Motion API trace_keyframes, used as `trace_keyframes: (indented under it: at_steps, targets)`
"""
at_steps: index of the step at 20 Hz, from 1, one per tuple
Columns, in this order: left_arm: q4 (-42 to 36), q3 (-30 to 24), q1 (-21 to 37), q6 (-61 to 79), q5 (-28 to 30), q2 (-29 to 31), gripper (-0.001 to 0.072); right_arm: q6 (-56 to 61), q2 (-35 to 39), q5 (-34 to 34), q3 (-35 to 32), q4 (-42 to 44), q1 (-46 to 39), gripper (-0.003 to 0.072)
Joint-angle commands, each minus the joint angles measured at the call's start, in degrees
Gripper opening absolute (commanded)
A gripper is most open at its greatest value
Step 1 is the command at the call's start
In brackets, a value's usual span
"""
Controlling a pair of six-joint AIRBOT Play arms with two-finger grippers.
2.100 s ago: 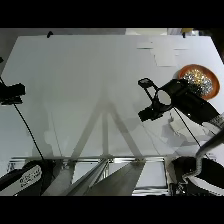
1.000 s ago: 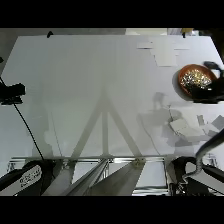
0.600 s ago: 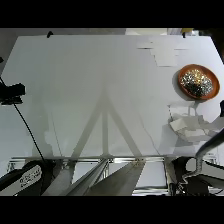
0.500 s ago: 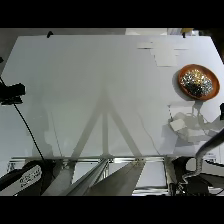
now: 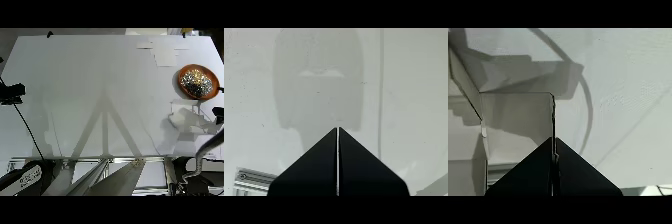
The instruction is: Fold the box and place the chain.
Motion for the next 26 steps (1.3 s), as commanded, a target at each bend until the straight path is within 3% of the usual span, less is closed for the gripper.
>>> trace_keyframes:
  at_steps: [1, 6, 10, 13, 18, 21, 26]
  targets:
    - [0.0, 0.0, 0.1, 0.0, 0.0, 0.0, 0.001, -2.6, 0.7, 2.0, 0.0, 1.1, 5.7, 0.0018]
    - [0.0, 0.0, 0.1, 0.0, 0.0, 0.0, 0.001, 1.0, 8.7, 2.4, -1.2, 7.7, 22.9, 0.0017]
    - [0.0, 0.0, 0.1, 0.0, 0.0, 0.0, 0.001, 6.3, 22.6, -13.4, -14.4, 26.0, 33.6, 0.0017]
    - [0.0, 0.0, 0.1, 0.0, 0.0, 0.0, 0.001, 13.7, 32.6, -27.1, -25.3, 32.6, 44.7, 0.0017]
    - [0.0, 0.0, 0.1, 0.0, 0.0, 0.0, 0.001, 33.7, 38.3, -45.6, -33.4, 24.9, 64.7, 0.0017]
    - [0.0, 0.0, 0.1, 0.0, 0.0, 0.0, 0.001, 46.2, 38.3, -48.6, -33.5, 14.8, 70.6, 0.0017]
    - [0.1, 0.0, 0.1, 0.3, 1.7, 0.0, 0.0008, 47.8, 38.2, -47.1, -33.5, 14.2, 70.9, 0.0018]
